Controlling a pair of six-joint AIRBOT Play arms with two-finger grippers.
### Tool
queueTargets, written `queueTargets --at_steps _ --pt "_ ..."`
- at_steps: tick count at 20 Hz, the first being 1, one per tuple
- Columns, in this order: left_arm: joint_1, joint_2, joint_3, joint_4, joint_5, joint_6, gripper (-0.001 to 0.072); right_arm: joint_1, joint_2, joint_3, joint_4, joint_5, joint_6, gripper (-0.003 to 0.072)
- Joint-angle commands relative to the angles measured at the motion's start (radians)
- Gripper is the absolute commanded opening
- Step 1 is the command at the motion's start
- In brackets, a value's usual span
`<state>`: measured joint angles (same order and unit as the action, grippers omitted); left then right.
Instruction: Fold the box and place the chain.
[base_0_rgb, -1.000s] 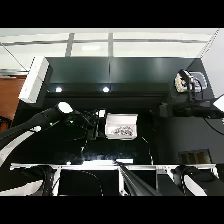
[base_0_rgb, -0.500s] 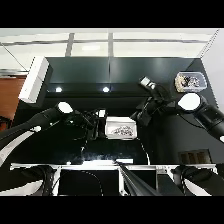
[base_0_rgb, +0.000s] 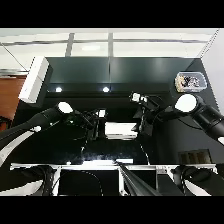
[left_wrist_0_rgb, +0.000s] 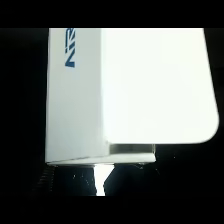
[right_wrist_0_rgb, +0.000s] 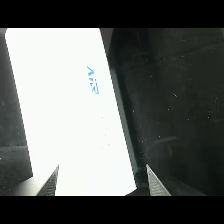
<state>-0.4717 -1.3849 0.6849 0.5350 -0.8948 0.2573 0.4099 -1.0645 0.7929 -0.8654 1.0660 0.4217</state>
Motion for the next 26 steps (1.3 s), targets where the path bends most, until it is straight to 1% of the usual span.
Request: queueTargets --at_steps 1,4,7,8,9,10,11,12,22,26 --pt "0.000 0.000 0.001 0.000 0.000 0.000 0.0461 0.005 -0.001 -0.008 0.004 -0.029 -0.031 0.0630" --pt "0.000 0.000 0.001 0.000 0.000 0.001 0.0462 0.008 -0.037 -0.011 0.051 -0.036 -0.031 0.0630" --pt "0.000 0.000 0.001 0.000 -0.002 0.000 0.0462 0.023 -0.065 -0.012 0.051 -0.043 -0.035 0.0628" --pt "0.000 0.000 0.001 0.000 -0.003 0.000 0.0462 0.024 -0.065 -0.012 0.051 -0.043 -0.037 0.0574" --pt "0.000 0.000 0.001 0.000 -0.003 0.000 0.0462 0.024 -0.065 -0.012 0.045 -0.042 -0.037 0.0474" --pt "0.000 0.000 0.001 0.000 -0.003 0.000 0.0462 0.024 -0.065 -0.012 0.041 -0.042 -0.037 0.0471" --pt "0.000 0.000 0.001 0.000 -0.003 0.000 0.0462 0.024 -0.065 -0.012 0.042 -0.042 -0.036 0.0358" --pt "0.000 0.000 0.001 0.000 -0.003 0.000 0.0462 0.026 -0.065 -0.012 0.043 -0.040 -0.035 0.0305" --pt "0.000 0.000 0.001 0.000 -0.003 0.001 0.0462 0.027 -0.065 -0.014 0.044 -0.023 -0.032 0.0305" --pt "0.000 0.000 0.001 0.000 -0.003 0.000 0.0462 0.027 -0.065 -0.040 0.045 -0.034 -0.033 0.0305"
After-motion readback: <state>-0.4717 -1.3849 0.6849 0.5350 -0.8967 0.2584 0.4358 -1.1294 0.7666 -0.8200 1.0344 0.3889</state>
